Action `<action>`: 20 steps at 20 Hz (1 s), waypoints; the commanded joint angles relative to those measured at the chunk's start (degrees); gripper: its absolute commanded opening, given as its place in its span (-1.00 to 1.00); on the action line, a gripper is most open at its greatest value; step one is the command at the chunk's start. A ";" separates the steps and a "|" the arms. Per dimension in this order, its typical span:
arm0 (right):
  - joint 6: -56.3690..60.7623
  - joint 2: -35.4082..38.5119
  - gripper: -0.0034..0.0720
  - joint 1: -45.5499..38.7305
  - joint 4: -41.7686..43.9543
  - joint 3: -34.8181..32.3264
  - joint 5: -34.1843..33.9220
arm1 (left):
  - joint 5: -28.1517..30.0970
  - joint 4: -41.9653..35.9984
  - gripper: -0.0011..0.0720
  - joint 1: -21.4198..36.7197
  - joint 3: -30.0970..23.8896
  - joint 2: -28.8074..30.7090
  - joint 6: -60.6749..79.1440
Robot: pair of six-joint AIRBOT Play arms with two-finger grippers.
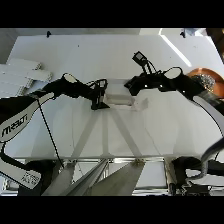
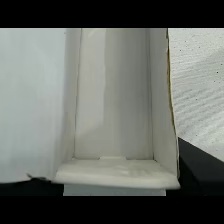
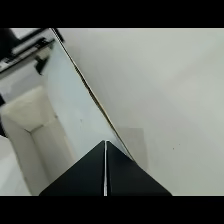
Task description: Fold the box and place the chain.
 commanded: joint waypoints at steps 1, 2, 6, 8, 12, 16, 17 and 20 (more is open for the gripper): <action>-0.04 6.58 -0.88 -0.02 -2.60 0.02 3.65 | -0.15 -0.07 -0.02 0.00 0.00 0.02 -0.07; -0.02 8.55 -0.88 -0.02 -5.35 0.02 4.68 | -0.15 -0.07 -0.02 0.00 0.00 0.02 -0.07; 0.04 13.79 -0.77 -1.81 -19.87 0.02 12.44 | -0.15 -0.07 -0.02 0.00 0.00 0.02 -0.07; 0.83 13.25 -0.23 -2.67 -26.29 -0.02 16.85 | -0.15 -0.09 -0.02 0.00 0.00 0.02 -0.07; 0.55 9.35 0.20 -2.69 -31.19 -0.66 18.18 | -0.15 -0.07 -0.02 0.00 0.00 0.02 -0.07; -7.30 2.05 0.28 -2.69 -30.77 -0.68 16.20 | -0.15 -0.07 -0.02 0.02 0.00 0.02 -0.07; -10.27 0.37 0.28 -2.69 -29.57 -0.68 14.91 | -0.15 -0.07 -0.02 0.00 0.00 0.02 -0.07; -18.14 -3.02 0.27 -2.67 -21.97 -0.68 11.93 | -0.15 -0.07 -0.02 0.00 0.00 0.02 -0.04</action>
